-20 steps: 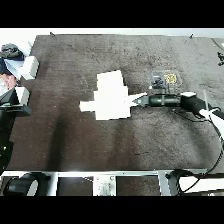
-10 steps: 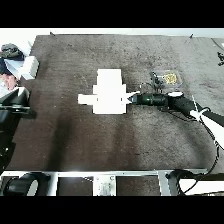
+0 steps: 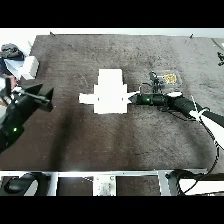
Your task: Fold the box and place the chain.
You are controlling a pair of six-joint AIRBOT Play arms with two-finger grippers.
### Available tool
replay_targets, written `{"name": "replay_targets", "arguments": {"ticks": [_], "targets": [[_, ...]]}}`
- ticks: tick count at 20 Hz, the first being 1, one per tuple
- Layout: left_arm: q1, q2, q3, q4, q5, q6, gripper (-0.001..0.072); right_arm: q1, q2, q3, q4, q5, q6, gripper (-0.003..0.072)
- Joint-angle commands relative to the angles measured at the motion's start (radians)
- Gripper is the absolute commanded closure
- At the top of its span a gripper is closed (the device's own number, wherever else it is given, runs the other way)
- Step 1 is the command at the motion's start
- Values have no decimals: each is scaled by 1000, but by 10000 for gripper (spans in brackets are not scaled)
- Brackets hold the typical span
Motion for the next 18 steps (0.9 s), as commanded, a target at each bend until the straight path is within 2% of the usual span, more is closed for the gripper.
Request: {"name": "replay_targets", "arguments": {"ticks": [1,4,9,14,16,17,18], "targets": [[0,-241,149,-2,-132,48,281,1,0,0,-2,2,-16,676],[0,-448,307,-1,-208,50,281,1,0,0,-3,2,-19,676],[0,-793,628,15,-444,-26,281,1,0,0,-2,2,-49,676],[0,-1102,1000,203,-681,-299,279,1,0,0,-3,1,-53,676],[0,-1200,1139,263,-743,-408,279,1,0,0,-3,0,-53,676],[-5,-1242,1201,294,-760,-461,268,1,0,0,-3,1,-53,675],[-14,-1284,1265,340,-772,-519,217,1,0,0,-2,0,-54,676]]}}
